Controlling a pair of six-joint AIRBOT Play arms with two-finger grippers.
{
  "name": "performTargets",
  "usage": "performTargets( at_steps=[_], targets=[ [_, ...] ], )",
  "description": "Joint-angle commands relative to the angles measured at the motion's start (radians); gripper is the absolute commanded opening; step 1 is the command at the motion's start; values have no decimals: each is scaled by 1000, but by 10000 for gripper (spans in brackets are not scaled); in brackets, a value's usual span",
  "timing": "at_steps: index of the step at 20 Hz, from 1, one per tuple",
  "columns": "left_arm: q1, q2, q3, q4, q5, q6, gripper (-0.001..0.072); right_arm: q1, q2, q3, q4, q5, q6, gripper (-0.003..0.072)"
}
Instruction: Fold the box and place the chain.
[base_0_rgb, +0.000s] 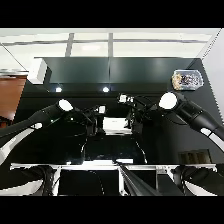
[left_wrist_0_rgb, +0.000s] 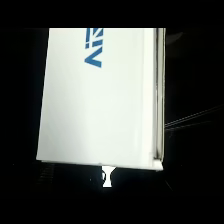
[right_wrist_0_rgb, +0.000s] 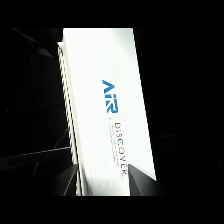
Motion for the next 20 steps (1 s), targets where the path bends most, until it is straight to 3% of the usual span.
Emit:
performTargets(
  at_steps=[1,13,20],
  targets=[
    [0,0,1,0,0,1,373,1,-6,0,0,0,0,371],
    [0,0,1,0,0,1,373,1,-31,-22,-26,6,1,371],
    [0,0,1,0,0,1,373,-21,44,40,-6,32,255,371]
  ],
)
